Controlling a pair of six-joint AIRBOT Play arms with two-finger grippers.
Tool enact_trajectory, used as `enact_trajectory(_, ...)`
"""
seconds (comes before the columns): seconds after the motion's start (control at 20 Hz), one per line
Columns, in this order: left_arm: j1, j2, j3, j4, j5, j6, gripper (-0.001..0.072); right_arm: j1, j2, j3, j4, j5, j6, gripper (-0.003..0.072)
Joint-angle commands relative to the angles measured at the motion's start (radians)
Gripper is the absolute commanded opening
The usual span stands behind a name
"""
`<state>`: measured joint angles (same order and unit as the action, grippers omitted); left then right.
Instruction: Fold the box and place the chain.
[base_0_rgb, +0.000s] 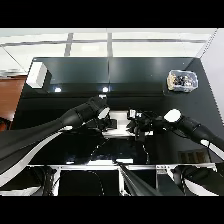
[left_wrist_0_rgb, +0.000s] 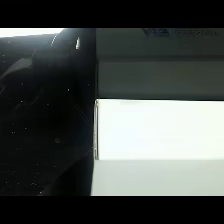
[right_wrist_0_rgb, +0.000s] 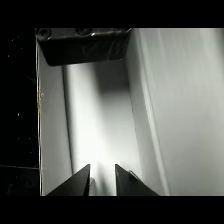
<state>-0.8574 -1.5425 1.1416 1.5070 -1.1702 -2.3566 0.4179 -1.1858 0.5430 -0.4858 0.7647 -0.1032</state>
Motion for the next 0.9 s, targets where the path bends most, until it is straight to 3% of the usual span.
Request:
enact_trajectory(0.0,0.0,-0.001,0.001,-0.002,0.01,0.0,0.0024,0.004,-0.014,0.0,0.04,-0.012,0.037,0.0522)
enact_trajectory(0.1,0.0,-0.001,0.001,-0.002,0.01,0.0,0.0024,0.004,-0.014,0.0,0.027,0.002,0.068,0.0249)
enact_trajectory(0.15,0.0,-0.001,0.001,-0.002,0.01,0.0,0.0024,0.004,-0.014,0.0,0.021,-0.003,0.072,0.0465)
enact_trajectory(0.2,0.0,-0.001,0.001,-0.002,0.01,0.0,0.0024,0.001,-0.013,0.0,0.014,-0.004,0.098,0.0532)
enact_trajectory(0.35,0.0,-0.001,0.001,-0.002,0.01,0.0,0.0024,-0.043,0.055,0.018,-0.118,0.053,0.358,0.0012)
enact_trajectory(0.5,0.0,-0.001,0.001,-0.002,0.01,0.0,0.0024,-0.176,0.179,0.111,-0.329,0.277,0.879,0.0011)
enact_trajectory(0.6,0.0,-0.001,0.001,-0.002,0.01,0.0,0.0024,-0.314,0.246,0.149,-0.495,0.389,1.123,0.0011)
enact_trajectory(0.7,0.0,-0.001,0.001,-0.002,0.01,0.0,0.0024,-0.484,0.254,0.124,-0.613,0.383,1.335,0.0012)
enact_trajectory(0.85,0.0,-0.001,0.001,-0.001,0.01,0.0,0.0024,-0.696,0.236,-0.016,-0.465,0.28,1.486,0.0012)
